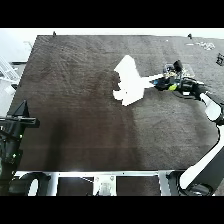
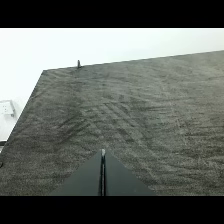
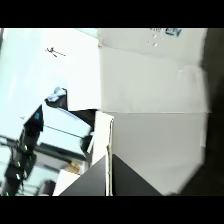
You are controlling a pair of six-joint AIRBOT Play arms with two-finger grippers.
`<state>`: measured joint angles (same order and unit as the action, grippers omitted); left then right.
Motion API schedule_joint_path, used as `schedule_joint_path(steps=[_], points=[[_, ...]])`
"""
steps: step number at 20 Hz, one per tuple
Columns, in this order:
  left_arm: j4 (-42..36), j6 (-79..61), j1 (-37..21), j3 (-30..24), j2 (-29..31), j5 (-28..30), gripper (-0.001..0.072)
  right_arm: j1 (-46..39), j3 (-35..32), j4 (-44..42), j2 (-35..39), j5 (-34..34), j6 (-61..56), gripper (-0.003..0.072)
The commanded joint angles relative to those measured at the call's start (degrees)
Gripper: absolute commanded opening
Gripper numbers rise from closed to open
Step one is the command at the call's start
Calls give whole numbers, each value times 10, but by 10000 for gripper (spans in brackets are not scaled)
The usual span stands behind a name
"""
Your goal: Fold the box and place the chain.
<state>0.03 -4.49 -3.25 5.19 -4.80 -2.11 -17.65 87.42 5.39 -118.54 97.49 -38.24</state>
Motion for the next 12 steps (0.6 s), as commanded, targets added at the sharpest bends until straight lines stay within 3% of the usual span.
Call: schedule_joint_path(steps=[1,4,8,12], points=[[0,0,0,0,0,0,19,52,-141,-21,83,-80,18,-2],[0,0,0,0,0,0,20,78,-216,-40,181,-92,21,-2],[0,0,0,0,0,0,20,132,-228,-75,301,-138,0,-2],[0,0,0,0,0,0,20,199,-228,-152,319,-169,1,-2]])
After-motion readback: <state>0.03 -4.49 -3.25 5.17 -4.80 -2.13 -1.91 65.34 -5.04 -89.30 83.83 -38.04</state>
